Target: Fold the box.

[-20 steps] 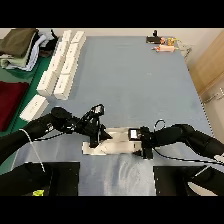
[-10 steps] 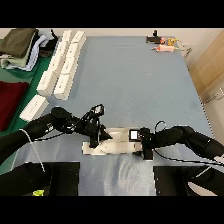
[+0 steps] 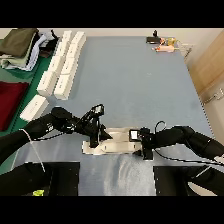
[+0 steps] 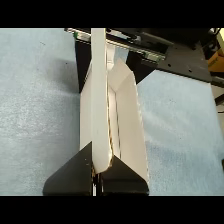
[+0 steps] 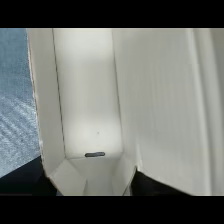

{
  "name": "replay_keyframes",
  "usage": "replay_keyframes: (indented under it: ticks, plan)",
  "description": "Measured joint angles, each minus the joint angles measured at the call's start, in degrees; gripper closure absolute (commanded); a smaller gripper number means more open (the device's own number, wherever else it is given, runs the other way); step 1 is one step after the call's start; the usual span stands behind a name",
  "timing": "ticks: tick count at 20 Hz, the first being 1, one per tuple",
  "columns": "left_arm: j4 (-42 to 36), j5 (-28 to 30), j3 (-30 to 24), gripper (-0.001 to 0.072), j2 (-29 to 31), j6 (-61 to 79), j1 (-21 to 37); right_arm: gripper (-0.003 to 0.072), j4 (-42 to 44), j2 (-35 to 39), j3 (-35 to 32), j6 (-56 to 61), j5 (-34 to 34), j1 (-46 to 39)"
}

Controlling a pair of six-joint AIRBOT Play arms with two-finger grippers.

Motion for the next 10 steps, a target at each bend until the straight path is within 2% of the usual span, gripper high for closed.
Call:
replay_keyframes:
  ticks: [10]
  plan:
    - [0.0,-0.02,0.0,0.0696,0.0,-0.02,0.0,0.0174,-0.83,0.0,0.02,0.02,-0.02,0.0]
